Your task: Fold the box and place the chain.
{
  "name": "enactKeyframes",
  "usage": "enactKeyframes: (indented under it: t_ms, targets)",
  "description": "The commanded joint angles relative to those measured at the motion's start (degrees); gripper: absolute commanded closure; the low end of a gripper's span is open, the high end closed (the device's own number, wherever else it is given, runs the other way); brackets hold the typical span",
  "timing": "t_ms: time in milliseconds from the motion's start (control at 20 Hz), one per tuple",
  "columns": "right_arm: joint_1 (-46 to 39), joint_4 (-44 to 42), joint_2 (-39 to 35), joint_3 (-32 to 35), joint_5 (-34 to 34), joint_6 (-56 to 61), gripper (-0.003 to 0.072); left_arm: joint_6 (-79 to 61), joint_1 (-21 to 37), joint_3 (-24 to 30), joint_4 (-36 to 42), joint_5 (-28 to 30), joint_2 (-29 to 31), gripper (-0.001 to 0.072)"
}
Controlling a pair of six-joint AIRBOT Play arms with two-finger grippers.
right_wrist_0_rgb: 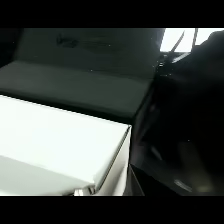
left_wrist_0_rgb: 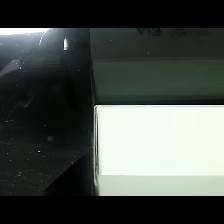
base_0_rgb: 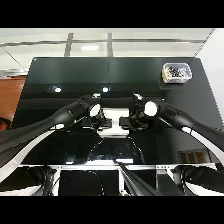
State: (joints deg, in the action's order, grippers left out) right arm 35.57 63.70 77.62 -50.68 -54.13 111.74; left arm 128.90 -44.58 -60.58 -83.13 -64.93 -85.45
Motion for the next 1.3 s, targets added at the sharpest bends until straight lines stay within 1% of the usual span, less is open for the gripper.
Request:
enactKeyframes:
  t_ms: [0,100,200,250,300,650,700,750,800,850,1100,1150,1200,1250]
  targets:
    - [3.34,12.94,2.27,-5.40,-6.62,8.94,0.0338,-0.04,-0.02,-0.04,-0.17,-0.11,-0.02,0.0683]
    - [5.14,16.15,4.24,-9.27,-10.40,13.09,0.0338,-0.04,-0.02,-0.04,-0.15,-0.11,-0.02,0.0683]
    - [6.69,16.33,5.49,-10.97,-11.04,15.61,0.0339,-0.04,-0.02,-0.04,-0.15,-0.13,-0.02,0.0682]
    - [7.10,16.50,5.79,-10.99,-10.99,16.79,0.0367,-0.04,-0.02,-0.04,-0.15,-0.15,-0.02,0.0683]
    - [7.34,16.65,6.16,-10.99,-11.04,16.92,0.0467,-0.04,-0.02,-0.04,-0.15,-0.17,-0.02,0.0683]
    - [7.32,16.94,8.90,-10.97,-12.24,17.07,0.0467,-0.04,-0.02,-0.04,-0.15,-0.28,-0.02,0.0682]
    - [7.34,16.94,9.25,-10.97,-12.28,17.07,0.0483,-0.04,-0.02,-0.04,-0.15,-0.28,-0.02,0.0682]
    - [7.34,16.94,9.29,-10.99,-11.85,17.07,0.0518,-0.04,-0.02,-0.04,-0.15,-0.28,-0.02,0.0682]
    - [7.34,16.94,9.29,-10.99,-11.50,17.09,0.0640,-0.04,-0.02,-0.04,-0.15,-0.28,-0.02,0.0682]
    - [7.34,16.92,9.29,-10.99,-11.19,17.11,0.0671,-0.04,-0.02,-0.04,-0.15,-0.26,-0.02,0.0682]
    - [7.32,16.94,9.29,-11.04,-11.19,17.09,0.0669,-0.04,-0.02,-0.04,-0.15,-0.26,-0.02,0.0682]
    - [7.32,16.92,9.29,-11.04,-11.19,17.11,0.0586,-0.04,-0.02,-0.04,-0.15,-0.26,-0.02,0.0683]
    - [7.32,16.92,9.29,-11.04,-11.21,17.09,0.0531,-0.04,-0.02,-0.04,-0.15,-0.26,-0.02,0.0682]
    - [7.32,16.92,9.29,-11.04,-11.21,17.09,0.0556,-0.04,-0.02,-0.04,-0.15,-0.26,-0.02,0.0683]
